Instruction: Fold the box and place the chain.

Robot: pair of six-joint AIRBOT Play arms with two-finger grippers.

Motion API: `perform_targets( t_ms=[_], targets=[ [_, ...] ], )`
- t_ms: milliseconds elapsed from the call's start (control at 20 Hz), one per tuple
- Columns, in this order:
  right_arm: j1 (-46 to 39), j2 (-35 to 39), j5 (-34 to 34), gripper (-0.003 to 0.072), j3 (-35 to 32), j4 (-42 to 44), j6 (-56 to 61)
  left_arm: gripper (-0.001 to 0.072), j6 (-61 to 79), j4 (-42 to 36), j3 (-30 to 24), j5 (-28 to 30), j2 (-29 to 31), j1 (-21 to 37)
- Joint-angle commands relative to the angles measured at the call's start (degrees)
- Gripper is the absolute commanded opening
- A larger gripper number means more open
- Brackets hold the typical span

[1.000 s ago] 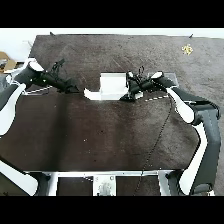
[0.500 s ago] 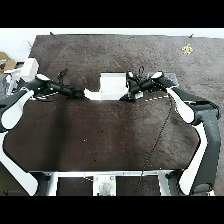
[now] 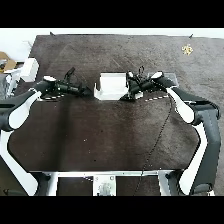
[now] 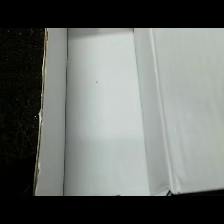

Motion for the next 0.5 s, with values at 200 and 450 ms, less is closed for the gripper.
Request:
perform_targets(
  t_ms=[200, 450],
  targets=[
    [0.1, 0.0, 0.0, 0.0476, 0.0, 0.0, 0.0, 0.0419, 0.8, -1.1, 4.6, -4.3, 0.0, -0.3],
    [0.1, 0.0, 0.0, 0.0476, 0.0, 0.0, 0.0, 0.0419, -0.4, 1.7, 4.6, -3.3, 0.0, -2.4]
  ],
)
